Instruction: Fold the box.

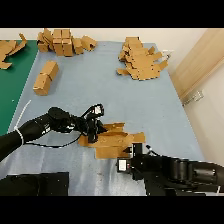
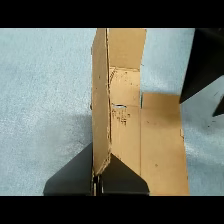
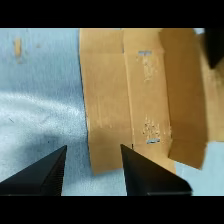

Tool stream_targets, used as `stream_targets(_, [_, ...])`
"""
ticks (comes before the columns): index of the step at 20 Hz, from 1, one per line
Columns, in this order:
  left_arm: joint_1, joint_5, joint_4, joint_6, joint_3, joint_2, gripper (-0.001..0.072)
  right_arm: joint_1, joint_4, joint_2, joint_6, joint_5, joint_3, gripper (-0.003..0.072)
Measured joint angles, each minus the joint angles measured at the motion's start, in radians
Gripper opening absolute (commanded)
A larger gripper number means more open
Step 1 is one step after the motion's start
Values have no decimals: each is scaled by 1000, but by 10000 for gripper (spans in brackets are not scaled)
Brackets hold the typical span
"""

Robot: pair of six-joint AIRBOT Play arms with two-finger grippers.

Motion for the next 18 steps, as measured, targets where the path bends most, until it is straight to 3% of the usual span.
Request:
stream_targets(7, [0,0,0,0,0,0,13,9,-127,-145,0,101,-1,513])
stream_targets(18, [0,0,0,0,0,0,13,11,-252,-186,3,127,0,513])
